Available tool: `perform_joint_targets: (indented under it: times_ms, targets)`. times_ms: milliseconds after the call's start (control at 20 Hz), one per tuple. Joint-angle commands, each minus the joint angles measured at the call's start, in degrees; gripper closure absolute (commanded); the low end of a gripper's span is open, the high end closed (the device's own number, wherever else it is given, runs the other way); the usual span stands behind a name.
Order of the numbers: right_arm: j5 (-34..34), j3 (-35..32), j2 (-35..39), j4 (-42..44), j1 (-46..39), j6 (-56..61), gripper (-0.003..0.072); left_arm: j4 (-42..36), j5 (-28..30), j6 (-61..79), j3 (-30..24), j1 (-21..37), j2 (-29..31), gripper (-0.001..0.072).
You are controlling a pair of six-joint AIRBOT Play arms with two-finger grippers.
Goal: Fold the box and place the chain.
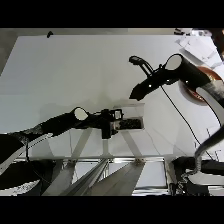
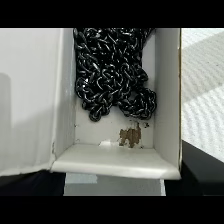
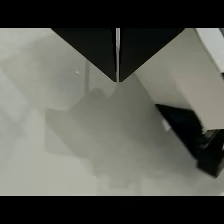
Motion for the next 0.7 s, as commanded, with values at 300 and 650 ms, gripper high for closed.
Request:
perform_joint_targets:
  times_ms: [300, 650]
  targets:
    - [13.62, -0.68, 3.3, -4.09, 2.8, -9.53, 0.0556, 0.02, 0.02, 0.0, 0.0, 0.02, 0.04, 0.0317]
    - [8.98, -7.02, 8.24, -15.12, 6.99, -9.55, 0.022, 0.02, 0.0, 0.0, 0.0, 0.02, 0.04, 0.0317]
